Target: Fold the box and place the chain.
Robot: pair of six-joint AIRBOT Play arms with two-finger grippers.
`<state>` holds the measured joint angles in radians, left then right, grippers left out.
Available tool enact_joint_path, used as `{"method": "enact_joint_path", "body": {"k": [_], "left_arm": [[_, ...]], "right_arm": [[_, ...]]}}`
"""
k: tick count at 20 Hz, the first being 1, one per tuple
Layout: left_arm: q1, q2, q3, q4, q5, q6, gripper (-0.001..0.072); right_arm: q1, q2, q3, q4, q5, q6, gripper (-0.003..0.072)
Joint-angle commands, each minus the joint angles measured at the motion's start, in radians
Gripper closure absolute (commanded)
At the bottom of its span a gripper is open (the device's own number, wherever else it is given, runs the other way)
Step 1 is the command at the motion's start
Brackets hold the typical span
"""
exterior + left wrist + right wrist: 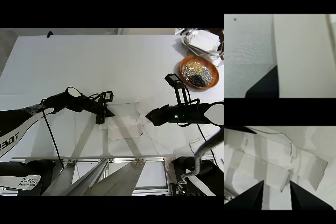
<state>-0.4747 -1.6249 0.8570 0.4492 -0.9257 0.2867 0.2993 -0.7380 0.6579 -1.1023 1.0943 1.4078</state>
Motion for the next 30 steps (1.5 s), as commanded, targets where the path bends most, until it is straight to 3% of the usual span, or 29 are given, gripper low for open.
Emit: {"method": "enact_joint_path", "body": {"k": [1, 23, 30], "left_arm": [[-0.001, -0.001, -0.001, 0.076, -0.013, -0.029, 0.0707], [-0.001, 0.016, 0.002, 0.057, 0.018, -0.024, 0.0708], [-0.001, 0.037, 0.091, 0.157, 0.014, -0.064, 0.0711]], "right_arm": [[0.001, 0.000, 0.000, 0.000, -0.006, -0.002, 0.0322], [0.001, 0.000, 0.000, 0.000, 0.017, -0.031, 0.0321], [0.001, 0.000, 0.000, 0.000, 0.016, -0.078, 0.0322]]}}
